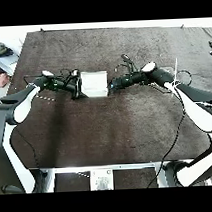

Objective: Fold the box and place the chain.

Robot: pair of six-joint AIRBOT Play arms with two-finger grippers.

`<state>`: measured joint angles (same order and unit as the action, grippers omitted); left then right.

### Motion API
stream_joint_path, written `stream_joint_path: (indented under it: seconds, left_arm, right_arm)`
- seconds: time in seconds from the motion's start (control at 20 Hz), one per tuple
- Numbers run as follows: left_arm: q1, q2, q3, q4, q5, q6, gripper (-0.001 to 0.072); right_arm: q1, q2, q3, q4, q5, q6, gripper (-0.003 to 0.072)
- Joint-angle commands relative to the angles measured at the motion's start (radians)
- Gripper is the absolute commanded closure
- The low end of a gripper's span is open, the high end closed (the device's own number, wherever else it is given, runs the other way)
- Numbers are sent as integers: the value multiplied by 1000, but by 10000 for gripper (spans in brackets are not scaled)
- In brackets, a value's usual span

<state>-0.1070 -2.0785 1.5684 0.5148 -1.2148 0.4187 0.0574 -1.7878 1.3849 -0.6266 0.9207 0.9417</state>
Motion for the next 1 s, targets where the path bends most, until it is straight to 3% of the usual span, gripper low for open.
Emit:
stream_joint_path:
  seconds: [0.0,0.25,0.45,0.95]
  left_arm:
    - [0,0,0,0,0,1,242]
    - [0,0,0,0,0,0,243]
    - [0,0,0,0,0,0,242]
    - [0,0,0,0,0,0,243]
  right_arm:
    - [22,0,13,-32,-22,16,236]
    - [49,0,20,-62,-56,82,237]
    - [91,-2,68,-247,-70,203,237]
    - [159,-3,164,-505,-46,407,256]
